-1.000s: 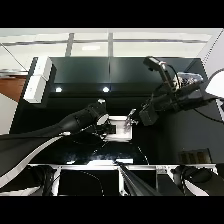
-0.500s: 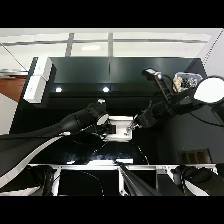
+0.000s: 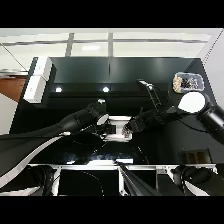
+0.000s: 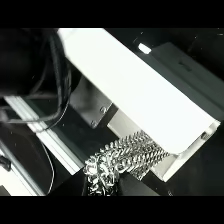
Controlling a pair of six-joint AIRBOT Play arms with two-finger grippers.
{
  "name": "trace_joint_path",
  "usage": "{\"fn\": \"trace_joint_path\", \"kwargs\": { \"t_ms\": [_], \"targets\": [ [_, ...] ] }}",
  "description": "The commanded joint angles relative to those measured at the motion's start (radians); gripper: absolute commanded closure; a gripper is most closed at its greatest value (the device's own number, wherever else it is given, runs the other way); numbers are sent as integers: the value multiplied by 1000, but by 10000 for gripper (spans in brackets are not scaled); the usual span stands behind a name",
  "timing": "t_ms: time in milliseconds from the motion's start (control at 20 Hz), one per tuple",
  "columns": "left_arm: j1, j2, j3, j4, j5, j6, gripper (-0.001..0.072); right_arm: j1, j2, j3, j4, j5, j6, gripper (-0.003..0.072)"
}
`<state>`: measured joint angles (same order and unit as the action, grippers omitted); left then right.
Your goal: Fold the box and place the chain.
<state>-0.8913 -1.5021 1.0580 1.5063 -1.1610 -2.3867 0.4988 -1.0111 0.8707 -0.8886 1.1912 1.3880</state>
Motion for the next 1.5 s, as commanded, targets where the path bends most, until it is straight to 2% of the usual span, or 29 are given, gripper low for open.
{"fn": "trace_joint_path", "kwargs": {
  "t_ms": [0, 200, 350, 450, 550, 650, 900, 1100, 1350, 1400, 1450],
  "targets": [
    [1, 0, 0, 1, 0, 0, 677, 14, -50, -24, 44, -55, -1, 648],
    [1, 0, 0, -1, 5, 0, 678, 78, -134, -25, -8, -85, 4, 648],
    [1, 0, 0, 0, 5, 0, 677, 80, -147, -25, -64, -103, 21, 646],
    [1, 0, 0, 0, 5, 0, 677, 74, -147, -25, -66, -103, 18, 427],
    [1, 0, 0, 0, 5, 0, 677, 71, -140, -24, -66, -85, 3, 406],
    [1, 0, 0, 0, 5, 0, 677, 44, -109, -17, -66, -39, -3, 134],
    [1, 0, 0, 0, 2, 1, 677, -159, 55, -12, -79, 105, -113, 129],
    [1, 0, 0, 0, 2, 0, 677, -316, 107, -16, -244, 66, -133, 129],
    [1, 4, 6, -7, -12, -49, 673, -386, 107, -20, -276, 31, -141, 128],
    [1, 6, 14, -3, -29, -48, 580, -385, 107, -20, -276, 30, -152, 128],
    [1, 11, 21, -2, -35, -48, 396, -385, 107, -20, -276, 30, -153, 129]
  ]
}}
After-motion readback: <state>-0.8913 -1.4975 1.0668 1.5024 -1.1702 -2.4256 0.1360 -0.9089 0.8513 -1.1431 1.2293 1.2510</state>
